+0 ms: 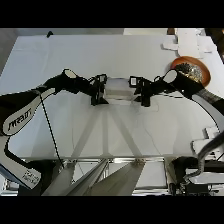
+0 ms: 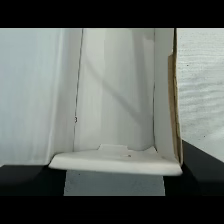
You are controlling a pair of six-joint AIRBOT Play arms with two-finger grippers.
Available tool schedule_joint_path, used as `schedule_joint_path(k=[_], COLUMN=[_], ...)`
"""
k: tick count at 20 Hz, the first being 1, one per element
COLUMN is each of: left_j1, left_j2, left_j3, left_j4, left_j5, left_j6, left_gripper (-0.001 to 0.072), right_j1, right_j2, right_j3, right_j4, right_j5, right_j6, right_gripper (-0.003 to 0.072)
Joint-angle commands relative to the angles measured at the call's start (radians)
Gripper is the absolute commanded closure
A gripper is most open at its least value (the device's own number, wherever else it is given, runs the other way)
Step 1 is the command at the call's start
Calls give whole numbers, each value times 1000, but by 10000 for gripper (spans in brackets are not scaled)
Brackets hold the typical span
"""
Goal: Fold the box and place the chain.
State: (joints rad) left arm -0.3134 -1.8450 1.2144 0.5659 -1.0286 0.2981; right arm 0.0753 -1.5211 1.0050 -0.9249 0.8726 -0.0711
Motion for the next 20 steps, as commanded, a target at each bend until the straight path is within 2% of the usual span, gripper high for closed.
schedule_joint_path(k=[1,4,6,8,9,11,12,13,14,17,19,20], left_j1=[0,0,0,0,0,0,0,0,0,0,0,0], left_j2=[0,0,0,0,0,0,0,0,0,0,0,0], left_j3=[0,0,0,0,0,0,0,0,0,0,0,0], left_j4=[0,0,0,0,0,0,0,0,0,0,0,0], left_j5=[0,0,0,0,0,0,0,0,0,0,0,0], left_j6=[0,0,0,0,0,0,0,0,0,0,0,0], left_gripper=[435,435,435,435,435,435,435,435,435,435,435,435], right_j1=[15,19,19,19,19,19,19,19,19,19,19,19], right_j2=[-23,-23,-23,-23,-23,-23,-23,-23,-23,-23,-23,-23], right_j3=[0,0,0,0,0,0,0,0,0,0,0,0], right_j4=[39,70,106,130,140,147,147,147,147,147,146,137], right_j5=[-21,-26,-32,-49,-56,-69,-69,-68,-66,-45,-30,-21], right_j6=[-16,-16,-16,-16,-16,-16,-16,-15,-13,-12,-5,-5], right_gripper=[437,527,533,598,603,594,514,396,346,332,349,480])
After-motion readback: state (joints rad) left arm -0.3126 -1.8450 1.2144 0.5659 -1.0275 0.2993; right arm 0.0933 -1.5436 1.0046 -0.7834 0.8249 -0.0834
